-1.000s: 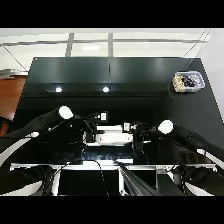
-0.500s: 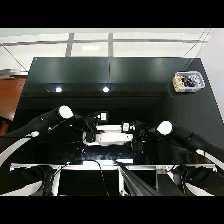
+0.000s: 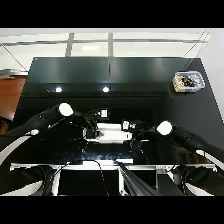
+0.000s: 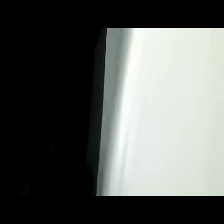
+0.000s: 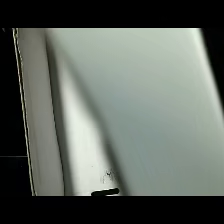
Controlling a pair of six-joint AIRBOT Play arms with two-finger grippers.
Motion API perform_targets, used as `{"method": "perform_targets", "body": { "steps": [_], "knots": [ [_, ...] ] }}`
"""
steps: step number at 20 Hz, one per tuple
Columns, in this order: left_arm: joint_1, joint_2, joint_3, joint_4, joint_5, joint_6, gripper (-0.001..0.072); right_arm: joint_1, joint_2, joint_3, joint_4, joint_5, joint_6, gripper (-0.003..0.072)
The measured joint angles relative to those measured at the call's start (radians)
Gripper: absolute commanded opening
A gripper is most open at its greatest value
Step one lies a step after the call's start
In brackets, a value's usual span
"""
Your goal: Fold the box and place the chain.
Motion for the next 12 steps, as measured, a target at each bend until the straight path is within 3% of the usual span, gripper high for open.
{"method": "perform_targets", "body": {
  "steps": [8,12],
  "knots": [
    [0.050,0.111,0.001,0.068,-0.015,-0.062,0.0703,0.000,0.000,0.000,0.004,-0.042,0.019,0.0533],
    [0.085,0.200,0.001,0.169,-0.094,-0.190,0.0698,0.000,0.000,0.000,0.005,-0.032,0.019,0.0532]
  ]
}}
